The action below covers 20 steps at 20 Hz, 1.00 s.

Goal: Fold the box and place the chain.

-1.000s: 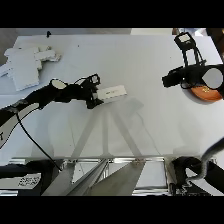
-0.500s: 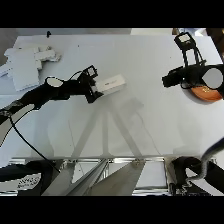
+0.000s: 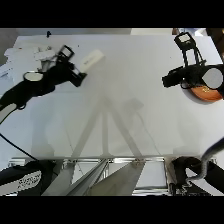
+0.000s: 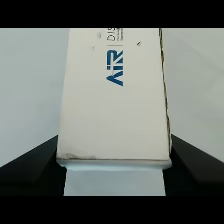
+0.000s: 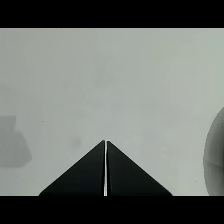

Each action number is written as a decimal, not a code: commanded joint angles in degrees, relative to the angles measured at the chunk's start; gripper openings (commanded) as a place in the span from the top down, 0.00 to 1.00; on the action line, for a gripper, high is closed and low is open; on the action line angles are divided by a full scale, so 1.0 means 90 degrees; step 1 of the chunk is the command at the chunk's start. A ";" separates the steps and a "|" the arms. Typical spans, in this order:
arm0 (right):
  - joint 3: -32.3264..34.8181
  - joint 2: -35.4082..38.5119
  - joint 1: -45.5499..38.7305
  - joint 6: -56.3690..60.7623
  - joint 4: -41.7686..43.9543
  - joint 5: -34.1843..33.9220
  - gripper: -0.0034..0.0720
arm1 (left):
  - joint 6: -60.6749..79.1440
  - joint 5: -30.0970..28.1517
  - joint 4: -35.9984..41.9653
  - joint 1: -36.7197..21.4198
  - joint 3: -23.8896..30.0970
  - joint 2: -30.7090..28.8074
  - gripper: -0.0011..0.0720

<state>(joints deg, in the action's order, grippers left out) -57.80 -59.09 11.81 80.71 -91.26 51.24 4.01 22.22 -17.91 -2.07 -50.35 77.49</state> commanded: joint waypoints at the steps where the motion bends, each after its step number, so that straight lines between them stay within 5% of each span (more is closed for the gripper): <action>1: -0.0005 0.0002 -0.0002 0.0002 0.0002 0.0000 0.93 | -0.0639 -0.0639 0.0032 -0.0670 -0.0007 -0.0231 0.98; 5: -0.0005 0.0002 -0.0002 0.0002 0.0002 0.0000 0.93 | -0.1625 -0.0823 -0.0143 -0.1375 0.0000 -0.0219 0.98; 12: -0.0005 0.0002 -0.0002 0.0000 0.0002 0.0000 0.93 | -0.4833 -0.0338 -0.3485 -0.1872 0.0170 0.0075 0.98; 20: -0.0005 0.0002 -0.0002 0.0002 0.0002 0.0000 0.93 | -0.5030 -0.0294 -0.3611 -0.1865 0.0231 0.1042 0.91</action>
<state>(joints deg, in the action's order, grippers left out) -57.80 -59.09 11.81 80.71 -91.26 51.24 -39.62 18.98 -48.66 -18.74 -48.38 84.49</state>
